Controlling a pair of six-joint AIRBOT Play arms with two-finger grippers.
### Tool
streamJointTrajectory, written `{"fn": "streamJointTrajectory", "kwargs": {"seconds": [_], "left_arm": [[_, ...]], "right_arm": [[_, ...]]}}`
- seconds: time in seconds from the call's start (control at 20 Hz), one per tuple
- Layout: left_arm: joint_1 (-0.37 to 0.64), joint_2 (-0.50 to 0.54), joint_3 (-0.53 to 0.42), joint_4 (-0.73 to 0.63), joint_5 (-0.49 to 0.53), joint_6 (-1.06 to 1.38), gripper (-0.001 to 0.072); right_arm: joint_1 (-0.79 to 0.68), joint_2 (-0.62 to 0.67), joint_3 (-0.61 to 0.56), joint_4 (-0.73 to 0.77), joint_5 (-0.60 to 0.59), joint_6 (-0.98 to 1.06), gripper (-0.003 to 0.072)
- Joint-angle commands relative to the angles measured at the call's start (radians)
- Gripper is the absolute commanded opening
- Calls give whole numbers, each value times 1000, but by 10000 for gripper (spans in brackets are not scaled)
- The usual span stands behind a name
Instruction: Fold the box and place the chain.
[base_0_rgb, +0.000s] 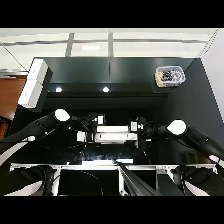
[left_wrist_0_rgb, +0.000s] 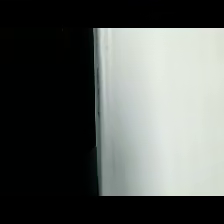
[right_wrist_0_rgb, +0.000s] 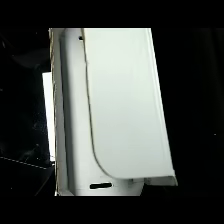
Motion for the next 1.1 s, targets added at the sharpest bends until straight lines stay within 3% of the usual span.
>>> {"fn": "streamJointTrajectory", "kwargs": {"seconds": [0.0, 0.35, 0.65, 1.05], "left_arm": [[0, 0, 0, -1, 2, -1, 26], [0, 0, 0, 0, 3, -1, 25], [0, 0, 0, 0, 3, -1, 26], [0, 0, 0, 0, 3, -1, 25]], "right_arm": [[-47, -71, -4, 96, 58, -156, 633], [-37, -122, -2, 89, 16, -145, 632], [23, -127, -2, -4, -50, -59, 632], [23, -129, -1, -8, -56, -50, 632]]}}
